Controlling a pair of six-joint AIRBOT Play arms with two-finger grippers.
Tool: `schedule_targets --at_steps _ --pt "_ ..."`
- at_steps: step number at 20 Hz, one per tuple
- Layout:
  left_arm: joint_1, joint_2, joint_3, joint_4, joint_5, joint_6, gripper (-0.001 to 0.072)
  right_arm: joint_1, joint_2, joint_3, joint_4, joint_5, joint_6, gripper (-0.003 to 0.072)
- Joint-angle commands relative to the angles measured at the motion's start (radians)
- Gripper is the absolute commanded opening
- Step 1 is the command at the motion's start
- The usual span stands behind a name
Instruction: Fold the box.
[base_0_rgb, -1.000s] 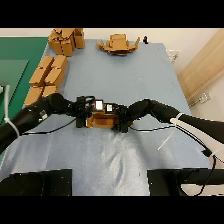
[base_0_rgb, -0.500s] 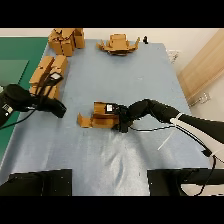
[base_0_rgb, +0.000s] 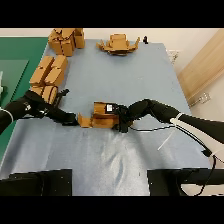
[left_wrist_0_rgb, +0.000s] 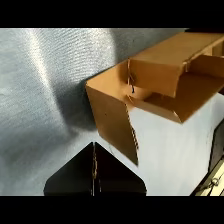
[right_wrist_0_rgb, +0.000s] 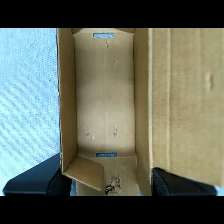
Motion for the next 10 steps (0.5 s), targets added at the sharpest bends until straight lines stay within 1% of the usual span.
schedule_targets --at_steps 1,3,4,5,10 --pt "-0.034 -0.034 0.0 -0.05 0.095 -0.068 0.0016 0.0 0.0 0.001 0.003 -0.001 0.0 0.0581" --pt "-0.038 -0.034 0.0 -0.045 0.101 -0.067 0.0016 0.0 0.0 0.001 0.003 -0.001 0.0 0.0577" --pt "-0.04 -0.034 0.0 -0.04 0.1 -0.063 0.0017 0.0 0.0 0.001 0.003 -0.001 0.0 0.0541" --pt "-0.04 -0.034 0.0 -0.05 0.093 -0.058 0.0016 0.0 0.0 0.001 0.003 -0.001 0.0 0.0525" --pt "-0.04 -0.034 0.0 -0.178 0.014 0.082 0.0017 0.0 0.0 0.001 0.003 -0.001 0.0 0.0526"
